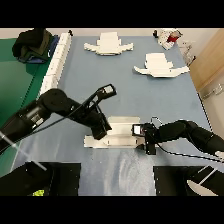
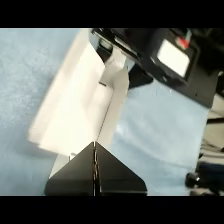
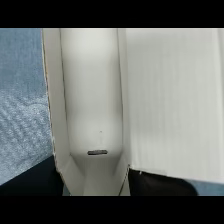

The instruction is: Fold the box.

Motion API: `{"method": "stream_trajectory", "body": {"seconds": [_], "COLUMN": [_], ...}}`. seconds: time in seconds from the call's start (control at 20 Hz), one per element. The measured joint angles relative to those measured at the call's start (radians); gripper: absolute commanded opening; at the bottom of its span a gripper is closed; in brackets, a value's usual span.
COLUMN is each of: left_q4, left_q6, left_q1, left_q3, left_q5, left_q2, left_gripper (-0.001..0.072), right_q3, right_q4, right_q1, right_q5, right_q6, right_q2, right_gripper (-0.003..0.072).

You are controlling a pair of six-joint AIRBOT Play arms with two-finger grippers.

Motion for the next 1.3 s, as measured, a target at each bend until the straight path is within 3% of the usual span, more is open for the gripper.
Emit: {"method": "stream_trajectory", "body": {"seconds": [0.1, 0.2, 0.55, 1.0, 1.1, 1.2, 1.25, 1.3], "left_q4": [0.038, 0.058, 0.082, 0.002, -0.039, -0.072, -0.083, -0.090], "left_q6": [0.030, 0.100, 0.358, 0.546, 0.583, 0.611, 0.621, 0.630], "left_q1": [-0.031, -0.040, 0.029, 0.055, 0.055, 0.051, 0.046, 0.041], "left_q3": [-0.055, -0.112, -0.244, -0.280, -0.282, -0.282, -0.282, -0.282], "left_q5": [0.021, 0.035, 0.053, 0.118, 0.142, 0.164, 0.172, 0.175], "left_q2": [0.072, 0.124, 0.149, -0.038, -0.069, -0.090, -0.098, -0.106], "left_gripper": [0.0028, 0.0684, 0.0677, 0.0673, 0.0468, 0.0467, 0.0285, 0.0214], "right_q3": [0.000, 0.000, 0.000, 0.000, 0.000, 0.000, 0.000, 0.000], "right_q4": [0.000, 0.000, 0.000, 0.000, 0.000, 0.000, 0.000, 0.000], "right_q1": [0.000, 0.000, 0.000, 0.000, 0.000, 0.000, 0.000, 0.000], "right_q5": [0.000, 0.000, 0.000, 0.000, 0.000, 0.000, 0.000, 0.000], "right_q6": [0.000, 0.000, 0.001, 0.001, 0.001, 0.001, 0.001, 0.000], "right_q2": [0.000, 0.000, 0.000, 0.000, 0.000, 0.000, 0.000, 0.000], "right_gripper": [0.0447, 0.0447, 0.0447, 0.0447, 0.0447, 0.0447, 0.0447, 0.0447]}}
